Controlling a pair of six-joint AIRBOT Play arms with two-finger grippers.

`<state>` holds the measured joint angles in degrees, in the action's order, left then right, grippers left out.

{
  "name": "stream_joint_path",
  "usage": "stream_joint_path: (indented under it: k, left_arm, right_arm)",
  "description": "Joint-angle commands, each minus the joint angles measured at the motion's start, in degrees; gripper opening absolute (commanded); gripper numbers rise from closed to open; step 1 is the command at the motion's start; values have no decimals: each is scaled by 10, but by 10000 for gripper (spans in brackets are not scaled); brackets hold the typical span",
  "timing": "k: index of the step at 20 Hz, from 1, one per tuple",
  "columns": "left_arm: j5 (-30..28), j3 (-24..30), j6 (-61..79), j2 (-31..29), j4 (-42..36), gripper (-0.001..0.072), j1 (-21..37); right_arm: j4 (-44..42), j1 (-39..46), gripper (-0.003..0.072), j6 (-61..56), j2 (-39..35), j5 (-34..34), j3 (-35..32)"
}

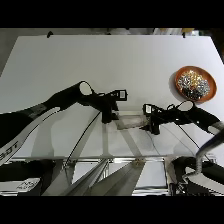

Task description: Fold the box and place the chain.

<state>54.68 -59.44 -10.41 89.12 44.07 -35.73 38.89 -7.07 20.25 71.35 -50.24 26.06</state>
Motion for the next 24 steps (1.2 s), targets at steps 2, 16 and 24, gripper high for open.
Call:
stream_joint_path:
  k: [2, 16, 24]
  left_arm:
    - [23, 0, -108, -71, 133, 514, 1]
    - [-69, 0, -258, -137, 106, 1, -161]
    - [-254, 0, -468, -51, 179, 1, -99]
  right_arm:
    - [-3, 0, 459, -2, 0, 2, 0]
    - [-3, 0, 459, -2, 0, 2, 0]
    - [-3, 0, 459, -2, 0, 2, 0]
